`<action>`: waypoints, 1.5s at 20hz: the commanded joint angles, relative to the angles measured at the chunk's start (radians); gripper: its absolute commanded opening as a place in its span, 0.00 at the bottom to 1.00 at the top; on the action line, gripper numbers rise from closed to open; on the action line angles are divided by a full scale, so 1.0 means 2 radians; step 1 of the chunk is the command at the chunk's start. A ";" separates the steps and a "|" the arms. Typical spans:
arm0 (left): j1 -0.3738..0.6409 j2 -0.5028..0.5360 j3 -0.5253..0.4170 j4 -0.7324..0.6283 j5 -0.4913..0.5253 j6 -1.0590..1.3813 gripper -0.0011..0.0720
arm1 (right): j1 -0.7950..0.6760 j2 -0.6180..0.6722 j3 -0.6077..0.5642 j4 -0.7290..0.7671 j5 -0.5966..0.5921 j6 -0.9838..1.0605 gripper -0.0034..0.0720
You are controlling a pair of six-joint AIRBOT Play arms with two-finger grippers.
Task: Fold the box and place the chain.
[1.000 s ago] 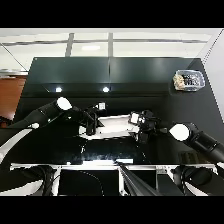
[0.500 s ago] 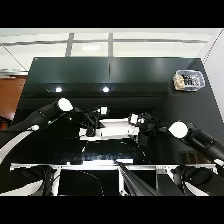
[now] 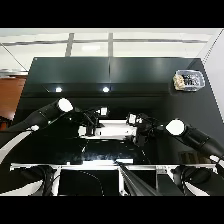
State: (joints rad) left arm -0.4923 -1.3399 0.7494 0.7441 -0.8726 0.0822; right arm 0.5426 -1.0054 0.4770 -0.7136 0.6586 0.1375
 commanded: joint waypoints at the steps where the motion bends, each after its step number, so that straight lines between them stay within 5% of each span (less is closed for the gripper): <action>1: 0.000 0.000 0.001 0.000 0.002 -0.003 0.05 | 0.000 -0.013 0.000 0.008 0.025 -0.026 0.98; 12: 0.000 0.000 0.001 0.000 0.002 -0.004 0.05 | 0.001 -0.066 -0.005 0.060 0.014 -0.135 0.98; 25: 0.000 -0.001 0.000 0.000 0.002 -0.004 0.05 | 0.001 -0.089 -0.005 0.061 0.005 -0.139 0.97; 26: 0.000 -0.001 0.000 0.000 0.002 -0.004 0.05 | 0.001 -0.089 -0.005 0.061 0.004 -0.139 0.96; 28: 0.000 -0.001 0.000 0.000 0.002 -0.004 0.05 | 0.001 -0.089 -0.004 0.061 0.004 -0.139 0.65; 30: 0.000 -0.001 0.000 0.000 0.002 -0.004 0.06 | 0.001 -0.089 -0.004 0.061 0.004 -0.139 0.65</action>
State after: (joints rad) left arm -0.4927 -1.3411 0.7494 0.7441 -0.8680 0.0746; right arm 0.5438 -1.1805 0.4683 -0.5896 0.6689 -0.1394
